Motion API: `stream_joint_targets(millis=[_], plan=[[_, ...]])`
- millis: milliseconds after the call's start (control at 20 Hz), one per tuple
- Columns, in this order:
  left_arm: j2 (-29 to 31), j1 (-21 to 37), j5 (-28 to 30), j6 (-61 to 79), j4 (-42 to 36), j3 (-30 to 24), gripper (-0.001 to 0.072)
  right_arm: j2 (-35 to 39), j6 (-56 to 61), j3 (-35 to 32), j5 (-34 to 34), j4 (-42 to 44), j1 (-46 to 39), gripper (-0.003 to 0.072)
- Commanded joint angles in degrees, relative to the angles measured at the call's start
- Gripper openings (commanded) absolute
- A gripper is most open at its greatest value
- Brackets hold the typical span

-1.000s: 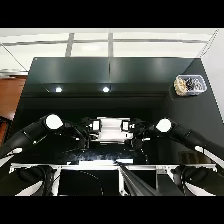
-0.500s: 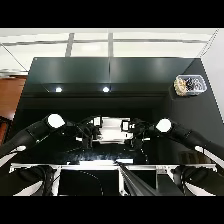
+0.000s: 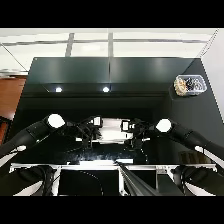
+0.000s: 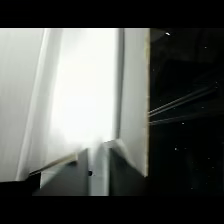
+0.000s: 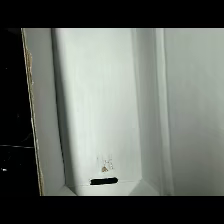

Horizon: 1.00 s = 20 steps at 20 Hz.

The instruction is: Fold the box and place the chain.

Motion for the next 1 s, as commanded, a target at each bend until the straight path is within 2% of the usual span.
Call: stream_joint_targets(millis=[0,100,250,400,500,600,700,750,850,900,950], plan=[[0.94,0.44,0.0,-3.82,5.14,0.87,0.0031,-0.02,-0.04,0.02,-0.07,0.0,0.04,0.0069],[4.72,2.49,-0.98,-16.5,14.19,2.19,0.003,-0.02,-0.04,0.02,-0.07,0.0,0.04,0.0069],[15.1,9.94,-7.69,-32.79,24.09,2.82,0.003,-0.02,-0.04,0.02,-0.04,0.0,0.04,0.0069],[24.39,22.86,-10.47,-57.31,30.23,2.73,0.0032,-0.02,-0.04,0.02,-0.04,0.0,0.04,0.0069],[26.49,31.93,-12.57,-68.98,31.1,2.73,0.0031,-0.02,-0.04,0.02,-0.04,0.0,0.04,0.0069],[25.9,37.99,-13.18,-79.1,30.16,2.05,0.0031,-0.02,-0.04,0.02,-0.04,0.0,0.04,0.0069],[23.26,41.18,-15.12,-88.3,25.09,-1.11,0.0031,-0.02,-0.04,0.02,-0.04,0.0,0.04,0.0069],[20.81,41.46,-18.16,-86.03,20.76,-3.21,0.0031,-0.02,-0.04,0.02,-0.04,0.0,0.04,0.0069],[13.29,41.46,-27.85,-75.21,11.58,-5.14,0.0031,-0.02,-0.07,0.02,-0.04,-0.02,0.04,0.0069],[10.21,41.46,-29.0,-72.04,8.07,-5.62,0.0031,-0.02,-0.04,0.02,-0.04,0.02,0.04,0.0069],[7.98,41.46,-27.32,-69.81,6.56,-5.97,0.003,-0.02,-0.04,0.02,-0.02,0.0,0.04,0.0069]])
